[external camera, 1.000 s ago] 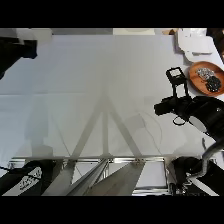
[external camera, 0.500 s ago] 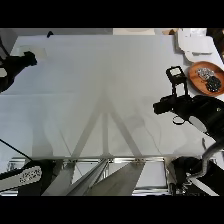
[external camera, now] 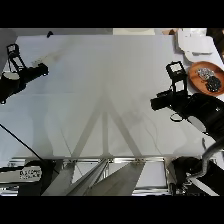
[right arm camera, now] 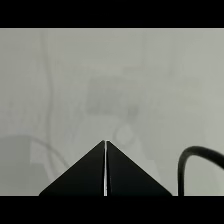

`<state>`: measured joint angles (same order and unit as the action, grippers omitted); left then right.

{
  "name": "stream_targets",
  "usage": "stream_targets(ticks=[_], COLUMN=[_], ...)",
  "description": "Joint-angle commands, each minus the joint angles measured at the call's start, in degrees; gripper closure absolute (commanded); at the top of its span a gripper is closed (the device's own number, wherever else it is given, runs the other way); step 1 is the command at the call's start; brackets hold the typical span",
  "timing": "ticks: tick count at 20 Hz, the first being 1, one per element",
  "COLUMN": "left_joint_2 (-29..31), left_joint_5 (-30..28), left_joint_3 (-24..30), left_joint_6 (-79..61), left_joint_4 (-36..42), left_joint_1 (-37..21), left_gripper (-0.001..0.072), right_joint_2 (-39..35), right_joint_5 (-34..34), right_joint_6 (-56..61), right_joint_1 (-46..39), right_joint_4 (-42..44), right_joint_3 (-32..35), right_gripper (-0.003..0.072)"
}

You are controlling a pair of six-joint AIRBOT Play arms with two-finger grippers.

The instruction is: Fold the box and place the chain.

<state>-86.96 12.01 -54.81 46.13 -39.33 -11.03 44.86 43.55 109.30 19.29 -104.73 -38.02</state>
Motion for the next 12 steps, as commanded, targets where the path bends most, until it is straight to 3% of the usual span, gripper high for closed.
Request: stream_targets(ticks=[1, 7, 8, 11, 12], left_joint_2=[-0.35, -0.35, -0.35, -0.33, -0.26], left_joint_5=[6.36, 15.65, 16.37, 18.43, 19.50], left_joint_3=[0.00, -0.02, -0.02, -0.02, -0.04], left_joint_6=[0.44, 5.92, 9.42, 16.09, 16.41], left_joint_4=[-3.30, -14.99, -18.56, -24.61, -25.31], left_joint_1=[-0.09, -1.60, -1.90, -2.54, -2.64], left_gripper=[0.0705, 0.0668, 0.0610, 0.0245, 0.0224], right_joint_2=[0.04, 0.04, 0.04, 0.04, 0.02], right_joint_5=[-0.83, -1.18, -1.18, -1.16, -1.18], right_joint_6=[0.00, 0.00, 0.00, 0.00, -0.02], right_joint_1=[-0.02, -0.02, -0.02, -0.02, -0.02], right_joint_4=[0.02, 0.02, 0.02, 0.04, 0.04], right_joint_3=[-0.07, -0.07, -0.07, -0.07, -0.07], right_gripper=[0.0670, 0.0670, 0.0670, 0.0670, 0.0670])
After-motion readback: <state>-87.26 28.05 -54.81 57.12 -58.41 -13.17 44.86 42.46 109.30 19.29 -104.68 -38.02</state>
